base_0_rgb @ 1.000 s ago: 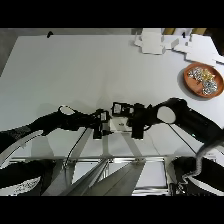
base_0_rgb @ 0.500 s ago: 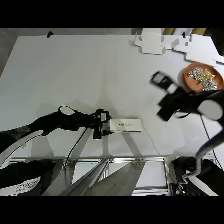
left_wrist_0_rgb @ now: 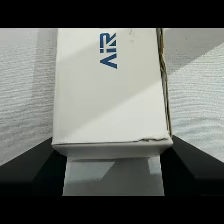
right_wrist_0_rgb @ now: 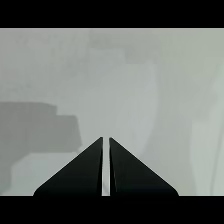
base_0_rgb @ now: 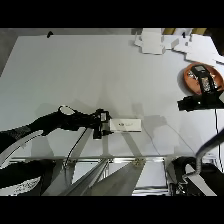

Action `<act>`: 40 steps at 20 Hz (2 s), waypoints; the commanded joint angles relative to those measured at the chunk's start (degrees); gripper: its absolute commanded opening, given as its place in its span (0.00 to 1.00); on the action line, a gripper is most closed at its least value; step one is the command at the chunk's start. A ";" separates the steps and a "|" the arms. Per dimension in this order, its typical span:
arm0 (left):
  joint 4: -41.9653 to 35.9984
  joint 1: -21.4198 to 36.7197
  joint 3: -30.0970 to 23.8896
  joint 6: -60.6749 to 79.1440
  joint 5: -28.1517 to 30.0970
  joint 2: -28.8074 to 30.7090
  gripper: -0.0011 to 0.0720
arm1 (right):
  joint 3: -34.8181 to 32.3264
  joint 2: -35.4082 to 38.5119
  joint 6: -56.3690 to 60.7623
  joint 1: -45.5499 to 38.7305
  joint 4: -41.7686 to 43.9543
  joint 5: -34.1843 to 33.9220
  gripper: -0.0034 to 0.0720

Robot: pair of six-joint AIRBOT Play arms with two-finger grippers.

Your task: Fold the box and place the chain.

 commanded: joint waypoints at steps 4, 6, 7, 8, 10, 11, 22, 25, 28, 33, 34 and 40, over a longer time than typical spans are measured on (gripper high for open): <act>0.00 -0.02 0.02 0.00 0.02 0.02 0.36 | -0.13 -0.42 0.72 -1.01 0.48 0.57 0.13; 0.00 -0.02 0.02 0.00 0.02 0.02 0.36 | -0.13 -0.42 0.70 -1.01 0.48 0.57 0.13; 0.00 -0.02 0.02 -0.02 0.02 0.02 0.36 | -0.13 -0.42 0.72 -1.01 0.48 0.57 0.13; 0.00 -0.02 0.02 0.00 0.02 0.02 0.36 | -0.13 -0.42 0.72 -1.01 0.48 0.57 0.13; 0.00 -0.02 0.02 0.00 0.00 0.02 0.36 | -0.13 -0.42 0.72 -1.01 0.48 0.57 0.13; -0.04 -0.02 0.02 0.00 -0.09 0.02 0.36 | -0.13 -0.42 0.72 -1.01 0.48 0.57 0.13; 6.80 21.14 0.02 -24.87 4.28 28.92 0.36 | -0.13 -0.42 0.72 -1.01 0.48 0.57 0.13; 20.87 35.06 -0.02 -40.02 11.19 38.95 0.36 | -0.13 -0.42 0.72 -1.01 0.48 0.57 0.13; 41.51 41.92 -0.11 -69.61 15.87 40.11 0.36 | -0.13 -0.42 0.72 -1.01 0.48 0.57 0.13; 65.00 49.59 -2.23 -97.81 9.99 34.97 0.39 | -0.13 -0.42 0.72 -1.01 0.50 0.57 0.13; 65.26 50.90 -2.93 -101.35 9.44 34.03 0.39 | -0.13 -0.42 0.72 -1.01 0.50 0.57 0.13; 69.81 53.72 -3.54 -102.55 -1.07 27.10 0.54 | -0.13 -0.42 0.72 -1.01 0.48 0.57 0.13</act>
